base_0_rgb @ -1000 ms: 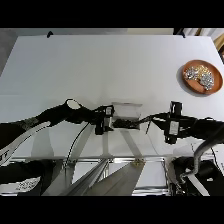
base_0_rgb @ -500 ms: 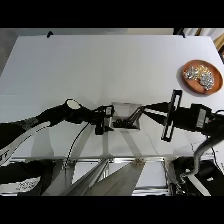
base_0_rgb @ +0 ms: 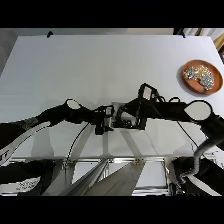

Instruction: Fold the box and place the chain.

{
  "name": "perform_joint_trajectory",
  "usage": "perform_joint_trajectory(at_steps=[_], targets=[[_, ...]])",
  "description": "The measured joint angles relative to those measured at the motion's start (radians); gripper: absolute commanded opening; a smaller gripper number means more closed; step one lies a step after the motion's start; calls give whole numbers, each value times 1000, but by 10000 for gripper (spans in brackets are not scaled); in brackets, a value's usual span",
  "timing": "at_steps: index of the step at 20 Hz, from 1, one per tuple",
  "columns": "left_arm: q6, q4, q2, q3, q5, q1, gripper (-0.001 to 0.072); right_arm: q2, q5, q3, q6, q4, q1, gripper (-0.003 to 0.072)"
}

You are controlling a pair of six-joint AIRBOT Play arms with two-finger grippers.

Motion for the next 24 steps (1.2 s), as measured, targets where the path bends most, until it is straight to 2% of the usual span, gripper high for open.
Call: perform_joint_trajectory(at_steps=[5,9,12,15,17,20,24], targets=[[0,0,0,0,0,0,212,-93,19,0,148,-142,11,21],[0,0,0,0,0,0,212,-122,70,0,193,-192,18,185],[0,0,0,0,0,0,212,-129,109,27,232,-222,19,177],[0,0,0,0,0,0,212,-140,240,150,317,-328,3,169],[0,0,0,0,0,0,212,-163,359,269,365,-400,-28,14],[0,0,0,0,0,0,212,-234,489,447,407,-459,-87,15],[0,0,0,0,0,0,212,-381,481,552,425,-486,-118,15]])
